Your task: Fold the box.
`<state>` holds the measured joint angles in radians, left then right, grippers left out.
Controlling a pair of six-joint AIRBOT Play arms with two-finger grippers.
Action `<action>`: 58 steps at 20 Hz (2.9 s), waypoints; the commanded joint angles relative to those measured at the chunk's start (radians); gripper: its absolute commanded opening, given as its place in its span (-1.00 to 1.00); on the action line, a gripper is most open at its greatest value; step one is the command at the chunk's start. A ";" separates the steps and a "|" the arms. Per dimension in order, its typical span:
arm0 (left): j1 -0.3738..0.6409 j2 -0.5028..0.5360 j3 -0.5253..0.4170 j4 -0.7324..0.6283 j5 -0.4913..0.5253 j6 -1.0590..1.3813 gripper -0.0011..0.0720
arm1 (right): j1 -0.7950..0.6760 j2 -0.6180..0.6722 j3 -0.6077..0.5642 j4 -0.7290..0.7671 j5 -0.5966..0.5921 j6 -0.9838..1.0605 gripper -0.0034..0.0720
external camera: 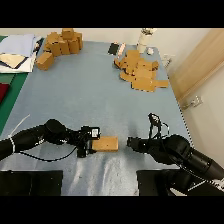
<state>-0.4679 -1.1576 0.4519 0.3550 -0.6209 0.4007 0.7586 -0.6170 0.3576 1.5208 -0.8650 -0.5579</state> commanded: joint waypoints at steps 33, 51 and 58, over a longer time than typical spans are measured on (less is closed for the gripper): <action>0.901 -0.638 0.878 0.008 0.396 -0.578 0.32 | -0.001 -0.001 0.000 -0.215 0.074 0.134 -0.90; 0.913 -0.687 0.960 0.524 0.214 -1.004 0.95 | -0.001 -0.001 0.000 -0.216 0.108 0.167 -0.90; 0.945 -0.603 1.022 0.556 -0.098 -1.051 0.95 | 0.000 -0.001 0.000 -0.216 0.108 0.166 -0.90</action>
<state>0.4671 -1.8030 1.4590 0.8761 -0.5793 -0.6144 0.7582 -0.6174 0.3576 1.3041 -0.7570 -0.3904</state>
